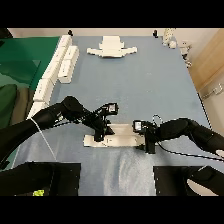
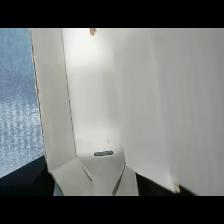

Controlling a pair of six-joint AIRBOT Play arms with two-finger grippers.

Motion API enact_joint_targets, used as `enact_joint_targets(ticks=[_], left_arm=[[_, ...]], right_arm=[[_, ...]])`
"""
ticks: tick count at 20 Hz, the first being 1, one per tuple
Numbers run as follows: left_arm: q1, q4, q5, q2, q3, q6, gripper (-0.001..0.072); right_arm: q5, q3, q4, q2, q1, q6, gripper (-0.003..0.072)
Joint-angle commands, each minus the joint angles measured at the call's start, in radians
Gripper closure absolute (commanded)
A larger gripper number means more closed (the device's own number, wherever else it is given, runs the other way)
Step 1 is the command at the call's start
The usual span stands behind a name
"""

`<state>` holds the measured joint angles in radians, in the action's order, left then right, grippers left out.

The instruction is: Fold the box.

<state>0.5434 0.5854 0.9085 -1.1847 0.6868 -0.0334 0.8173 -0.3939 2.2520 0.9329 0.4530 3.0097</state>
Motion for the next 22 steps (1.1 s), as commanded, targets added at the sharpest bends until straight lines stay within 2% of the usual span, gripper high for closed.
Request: enact_joint_targets(ticks=[1, 7, 8, 16, 17, 18, 19, 22], left_arm=[[-0.001, 0.0, 0.0, 0.001, 0.001, 0.0, 0.0695], [-0.001, 0.0, 0.0, 0.001, 0.001, 0.0, 0.0696], [-0.001, 0.0, 0.0, 0.001, 0.001, 0.0, 0.0696], [-0.001, 0.0, 0.0, 0.001, 0.001, 0.0, 0.0695], [-0.001, 0.0, 0.0, 0.001, 0.001, 0.0, 0.0696], [-0.001, 0.0, 0.0, 0.001, 0.001, 0.0, 0.0695], [0.0, 0.0, 0.0, 0.001, 0.001, 0.0, 0.0696], [-0.001, 0.0, 0.0, 0.001, 0.001, 0.0, 0.0695]], right_arm=[[-0.035, 0.008, 0.0, 0.002, 0.013, 0.002, -0.0023], [-0.042, 0.008, -0.003, 0.003, 0.023, 0.002, -0.002], [-0.042, 0.008, -0.003, 0.003, 0.023, 0.002, 0.0021], [-0.062, 0.023, -0.013, 0.003, 0.045, 0.002, 0.0024], [-0.064, 0.023, -0.013, 0.003, 0.048, 0.002, 0.0049], [-0.061, 0.023, -0.012, 0.003, 0.048, 0.002, 0.0123], [-0.061, 0.023, -0.012, 0.003, 0.048, 0.002, 0.0158], [-0.058, 0.023, -0.018, 0.003, 0.048, 0.002, 0.0157]])
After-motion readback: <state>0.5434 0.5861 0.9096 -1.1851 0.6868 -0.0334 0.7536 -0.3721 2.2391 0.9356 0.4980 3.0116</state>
